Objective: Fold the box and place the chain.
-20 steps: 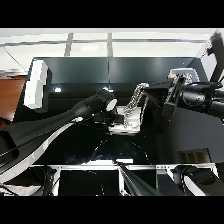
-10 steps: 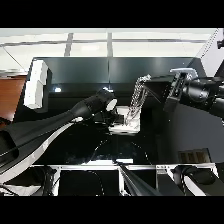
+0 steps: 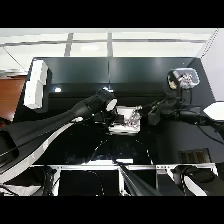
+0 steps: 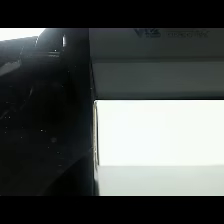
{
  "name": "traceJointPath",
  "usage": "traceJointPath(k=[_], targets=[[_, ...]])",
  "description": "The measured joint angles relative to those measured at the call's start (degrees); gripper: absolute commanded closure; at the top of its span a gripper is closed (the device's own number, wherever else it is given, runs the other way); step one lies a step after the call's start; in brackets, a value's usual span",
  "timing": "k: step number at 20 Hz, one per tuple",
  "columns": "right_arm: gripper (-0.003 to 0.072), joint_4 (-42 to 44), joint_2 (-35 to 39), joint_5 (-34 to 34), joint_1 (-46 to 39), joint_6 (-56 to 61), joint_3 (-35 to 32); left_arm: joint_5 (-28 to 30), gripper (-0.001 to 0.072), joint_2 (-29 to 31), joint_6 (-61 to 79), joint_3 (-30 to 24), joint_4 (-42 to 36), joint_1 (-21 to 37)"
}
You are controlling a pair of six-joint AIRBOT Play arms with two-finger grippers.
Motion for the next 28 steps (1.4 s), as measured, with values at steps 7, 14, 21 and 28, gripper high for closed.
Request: traceJointPath(k=[7, 14, 21, 28], targets=[[0.0406, 0.07, -3.89, -2.05, 0.04, 0.63, -3.48, 0.00, 0.0683, 0.00, 0.00, 0.00, 0.00, 0.00], [0.0406, -1.20, -4.42, -3.39, 0.04, 0.68, -3.82, 0.00, 0.0683, 0.00, 0.02, 0.00, 0.00, 0.02], [-0.0025, -17.09, -4.52, -2.23, 0.04, -1.38, -3.87, 0.00, 0.0683, 0.00, 0.00, 0.00, 0.00, 0.02], [-0.0024, -22.71, -5.99, -1.03, 0.04, -22.34, -3.87, 0.00, 0.0683, 0.00, 0.02, 0.00, 0.00, 0.00]])
